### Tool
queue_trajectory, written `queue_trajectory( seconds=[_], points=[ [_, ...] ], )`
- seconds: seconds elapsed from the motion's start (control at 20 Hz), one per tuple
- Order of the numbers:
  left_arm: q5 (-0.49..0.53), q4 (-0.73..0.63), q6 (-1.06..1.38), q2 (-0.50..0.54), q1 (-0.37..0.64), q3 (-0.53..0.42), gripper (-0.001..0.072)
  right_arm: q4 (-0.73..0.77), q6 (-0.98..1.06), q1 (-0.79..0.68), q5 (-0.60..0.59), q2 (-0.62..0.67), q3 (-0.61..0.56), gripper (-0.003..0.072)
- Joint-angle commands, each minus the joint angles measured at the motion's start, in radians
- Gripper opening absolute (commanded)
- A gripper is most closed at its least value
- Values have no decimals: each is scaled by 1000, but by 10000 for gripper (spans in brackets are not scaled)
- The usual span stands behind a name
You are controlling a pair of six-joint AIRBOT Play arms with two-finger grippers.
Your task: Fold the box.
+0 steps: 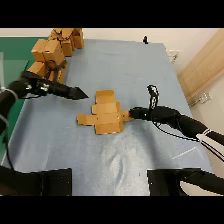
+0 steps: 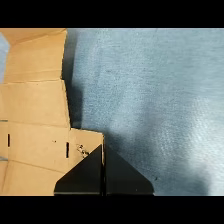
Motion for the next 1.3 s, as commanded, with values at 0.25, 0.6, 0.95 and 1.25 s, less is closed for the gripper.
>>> queue_trajectory(
  seconds=[0.25, 0.6, 0.95, 1.25],
  points=[
    [-56, -137, 18, -278, -84, 182, 675, -4, -29, 1, 8, 1, -9, 5],
    [-90, -124, -40, -346, -102, 257, 506, 2, -34, 1, -18, 1, -8, 5],
    [-115, -43, -98, -352, -107, 302, 497, 8, -34, 1, -17, 2, -8, 5],
    [-177, -22, -86, -352, -161, 303, 284, 8, -34, 1, -17, 2, -8, 5]
  ],
)
